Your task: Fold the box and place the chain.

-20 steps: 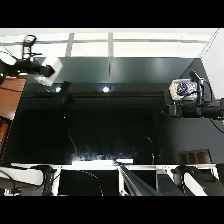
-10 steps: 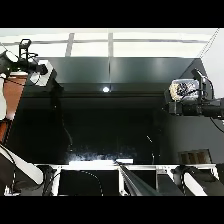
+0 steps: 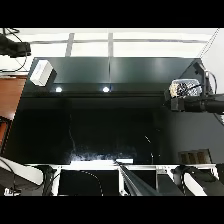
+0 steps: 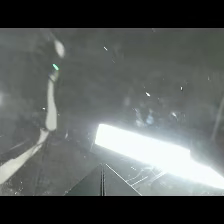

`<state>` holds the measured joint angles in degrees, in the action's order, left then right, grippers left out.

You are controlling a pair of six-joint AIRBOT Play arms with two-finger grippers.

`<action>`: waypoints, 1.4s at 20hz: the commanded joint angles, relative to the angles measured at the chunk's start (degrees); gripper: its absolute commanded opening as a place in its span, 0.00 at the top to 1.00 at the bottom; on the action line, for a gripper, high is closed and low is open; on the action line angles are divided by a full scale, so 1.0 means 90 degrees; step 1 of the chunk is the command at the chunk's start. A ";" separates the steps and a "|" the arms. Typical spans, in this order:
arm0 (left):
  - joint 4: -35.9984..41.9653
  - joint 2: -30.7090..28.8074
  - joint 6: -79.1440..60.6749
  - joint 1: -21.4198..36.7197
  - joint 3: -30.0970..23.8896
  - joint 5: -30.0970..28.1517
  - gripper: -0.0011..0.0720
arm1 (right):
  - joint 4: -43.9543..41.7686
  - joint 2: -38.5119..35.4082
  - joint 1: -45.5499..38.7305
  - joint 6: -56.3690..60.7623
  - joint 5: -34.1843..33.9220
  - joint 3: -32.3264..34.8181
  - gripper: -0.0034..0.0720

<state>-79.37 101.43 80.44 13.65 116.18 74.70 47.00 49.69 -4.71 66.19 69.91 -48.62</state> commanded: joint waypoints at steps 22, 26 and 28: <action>0.1275 -0.9126 -0.1107 -0.1083 -0.9989 -0.1994 0.94 | 0.1928 -0.1957 0.0602 0.0287 -0.3218 0.2637 0.94; 0.1275 -0.9126 -0.1107 -0.1083 -0.9989 -0.1994 0.94 | 0.1928 -0.1957 0.0602 0.0287 -0.3215 0.2637 0.93; 0.1275 -0.9126 -0.1107 -0.1083 -0.9989 -0.1994 0.94 | 0.1931 -0.1960 0.0602 0.0287 -0.3215 0.2640 0.93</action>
